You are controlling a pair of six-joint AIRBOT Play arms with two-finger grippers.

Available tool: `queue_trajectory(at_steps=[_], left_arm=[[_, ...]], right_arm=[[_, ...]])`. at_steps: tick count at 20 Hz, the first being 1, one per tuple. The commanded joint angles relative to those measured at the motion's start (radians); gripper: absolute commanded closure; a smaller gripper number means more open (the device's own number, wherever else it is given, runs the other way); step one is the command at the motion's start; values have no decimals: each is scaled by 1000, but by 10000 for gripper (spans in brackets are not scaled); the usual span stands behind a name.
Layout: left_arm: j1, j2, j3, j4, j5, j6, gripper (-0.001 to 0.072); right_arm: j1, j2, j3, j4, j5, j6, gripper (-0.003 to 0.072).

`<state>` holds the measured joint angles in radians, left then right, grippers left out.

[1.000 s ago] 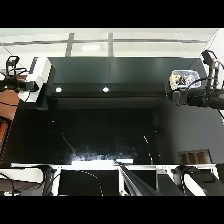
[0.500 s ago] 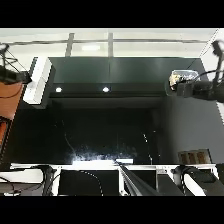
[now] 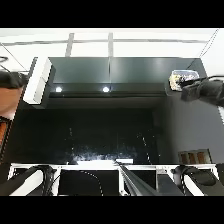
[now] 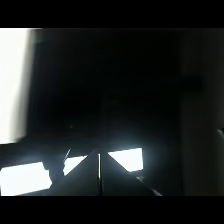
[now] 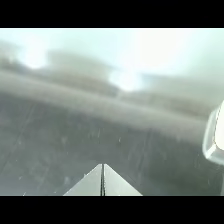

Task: Fold the box and place the chain.

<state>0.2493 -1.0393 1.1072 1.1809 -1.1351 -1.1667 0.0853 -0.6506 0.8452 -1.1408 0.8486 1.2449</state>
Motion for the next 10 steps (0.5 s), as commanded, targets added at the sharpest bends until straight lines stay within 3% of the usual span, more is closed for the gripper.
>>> queue_trajectory(at_steps=[1, 3, 5, 10], left_arm=[[-146, 265, -392, -255, 271, 252, 682], [-201, 364, -568, -254, 402, 249, 681], [-208, 413, -652, -254, 446, 250, 679], [-208, 422, -667, -258, 427, 210, 679]], right_arm=[[68, 73, -238, -23, -284, -18, 679], [64, 72, -311, -37, -318, -18, 678], [64, 72, -324, -46, -280, -19, 677], [64, 72, -324, -39, -247, -19, 677]])
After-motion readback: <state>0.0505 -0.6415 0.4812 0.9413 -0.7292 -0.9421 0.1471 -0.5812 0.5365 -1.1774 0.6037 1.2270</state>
